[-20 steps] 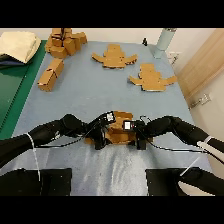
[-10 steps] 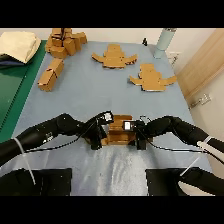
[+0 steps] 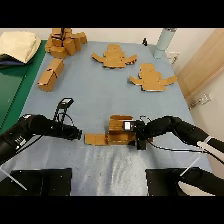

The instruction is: Fold the box.

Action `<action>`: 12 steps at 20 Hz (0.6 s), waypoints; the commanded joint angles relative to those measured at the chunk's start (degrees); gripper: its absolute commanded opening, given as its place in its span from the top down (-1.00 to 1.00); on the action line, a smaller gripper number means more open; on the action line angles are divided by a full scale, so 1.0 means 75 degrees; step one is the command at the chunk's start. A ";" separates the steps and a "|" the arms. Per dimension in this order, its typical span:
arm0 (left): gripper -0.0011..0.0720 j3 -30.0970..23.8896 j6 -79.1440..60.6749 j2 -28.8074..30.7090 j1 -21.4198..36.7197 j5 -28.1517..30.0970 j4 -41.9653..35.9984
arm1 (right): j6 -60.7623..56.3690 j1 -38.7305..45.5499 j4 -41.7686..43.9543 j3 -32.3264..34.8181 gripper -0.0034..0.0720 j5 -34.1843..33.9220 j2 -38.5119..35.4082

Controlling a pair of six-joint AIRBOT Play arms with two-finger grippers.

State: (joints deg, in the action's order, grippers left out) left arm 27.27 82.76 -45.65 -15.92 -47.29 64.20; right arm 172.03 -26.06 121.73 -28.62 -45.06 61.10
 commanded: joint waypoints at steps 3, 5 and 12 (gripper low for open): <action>0.93 -0.0629 0.1236 -0.0501 -0.0321 0.0909 -0.1201 | -0.0006 0.0000 0.0000 0.0000 -0.31 0.0000 0.0003; 0.93 -0.0629 0.1271 -0.0898 -0.0828 0.1309 -0.1478 | -0.0006 0.0000 0.0000 0.0000 -0.31 0.0000 0.0003; 0.93 -0.0536 0.1370 -0.1332 -0.2028 0.2387 -0.2212 | -0.0006 0.0000 0.0000 0.0000 -0.31 0.0000 0.0003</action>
